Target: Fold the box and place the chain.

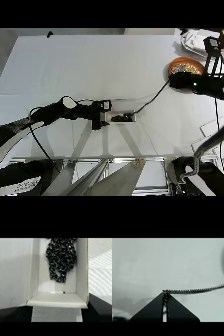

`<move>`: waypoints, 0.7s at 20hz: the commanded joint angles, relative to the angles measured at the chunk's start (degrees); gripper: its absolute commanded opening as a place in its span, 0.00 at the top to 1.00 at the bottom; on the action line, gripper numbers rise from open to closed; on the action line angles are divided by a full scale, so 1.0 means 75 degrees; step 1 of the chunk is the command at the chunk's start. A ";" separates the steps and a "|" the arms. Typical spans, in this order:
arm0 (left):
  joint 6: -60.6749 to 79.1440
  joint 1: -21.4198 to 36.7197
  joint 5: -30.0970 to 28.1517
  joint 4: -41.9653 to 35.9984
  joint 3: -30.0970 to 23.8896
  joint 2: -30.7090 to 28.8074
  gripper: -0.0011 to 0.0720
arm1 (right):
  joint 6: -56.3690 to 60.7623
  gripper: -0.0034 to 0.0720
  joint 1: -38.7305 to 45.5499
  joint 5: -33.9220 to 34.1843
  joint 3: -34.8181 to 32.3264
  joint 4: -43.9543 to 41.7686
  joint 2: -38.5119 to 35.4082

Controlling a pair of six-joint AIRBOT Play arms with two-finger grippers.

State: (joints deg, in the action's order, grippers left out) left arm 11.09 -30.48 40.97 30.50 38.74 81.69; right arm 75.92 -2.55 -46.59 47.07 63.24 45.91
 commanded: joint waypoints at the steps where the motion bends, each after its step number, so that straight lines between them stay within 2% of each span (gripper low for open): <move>1: 0.0000 0.0003 0.0000 0.0003 0.0003 0.0000 0.81 | -0.0603 0.94 -0.0087 -0.0906 0.0009 -0.1233 -0.0781; 4: 0.0000 0.0003 0.0000 0.0003 0.0003 0.0000 0.81 | -0.0612 0.94 -0.0090 -0.1580 0.0009 -0.1932 -0.1341; 7: 0.0000 0.0003 0.0000 0.0003 0.0003 0.0000 0.81 | -0.1300 0.94 -0.0090 -0.2200 0.0009 -0.3147 -0.1737; 10: 0.0003 0.0003 0.0000 0.0000 0.0003 0.0000 0.81 | -0.1833 0.94 -0.0090 -0.2279 0.0009 -0.4558 -0.1947; 14: 0.0000 0.0003 0.0000 0.0003 0.0003 0.0000 0.81 | -0.2014 0.94 -0.0090 -0.2401 0.0009 -0.5450 -0.1961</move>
State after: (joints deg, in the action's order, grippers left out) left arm 11.09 -30.48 40.99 30.50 38.74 81.69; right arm 62.87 -3.18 -63.09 47.09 29.69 31.79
